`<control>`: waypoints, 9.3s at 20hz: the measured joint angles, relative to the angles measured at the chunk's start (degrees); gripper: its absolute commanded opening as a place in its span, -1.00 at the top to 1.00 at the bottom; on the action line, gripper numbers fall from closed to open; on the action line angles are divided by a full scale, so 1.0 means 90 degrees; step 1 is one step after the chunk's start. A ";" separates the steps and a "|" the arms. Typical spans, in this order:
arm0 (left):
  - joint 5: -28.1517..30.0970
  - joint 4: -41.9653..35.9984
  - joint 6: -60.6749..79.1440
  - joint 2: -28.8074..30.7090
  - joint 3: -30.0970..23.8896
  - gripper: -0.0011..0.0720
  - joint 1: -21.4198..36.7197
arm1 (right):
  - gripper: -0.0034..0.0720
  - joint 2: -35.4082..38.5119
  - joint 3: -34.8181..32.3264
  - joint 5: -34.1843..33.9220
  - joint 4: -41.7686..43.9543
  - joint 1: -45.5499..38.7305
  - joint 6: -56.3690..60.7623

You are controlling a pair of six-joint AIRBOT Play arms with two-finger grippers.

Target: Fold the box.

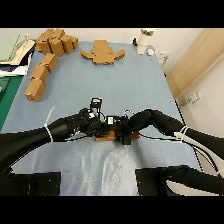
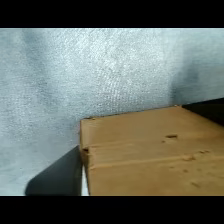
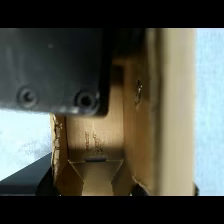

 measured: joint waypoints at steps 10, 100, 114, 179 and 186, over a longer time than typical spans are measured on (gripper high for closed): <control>0.0046 0.0029 -0.0131 -0.0056 0.0058 0.67 -0.0012 | -0.47 0.0000 0.0000 0.0000 -0.0005 0.0000 0.0000; 0.1001 -0.6880 1.6968 0.0546 -0.2217 -0.93 0.2880 | -0.47 -0.0002 0.0000 0.0012 0.0002 0.0000 0.0002; 0.1613 -0.7162 1.6961 0.0408 -0.2225 -0.31 0.2339 | -0.47 -0.0002 0.0000 -0.0005 0.0000 0.0002 -0.0002; 0.1603 -0.7172 1.6971 0.0391 -0.2225 -0.31 0.2327 | 0.00 0.1698 0.0415 -0.1933 0.0515 -0.0151 0.8604; 0.1603 -0.7174 1.6971 0.0391 -0.2225 -0.31 0.2327 | 0.00 0.1698 0.0415 -0.1877 0.0573 -0.0151 0.8624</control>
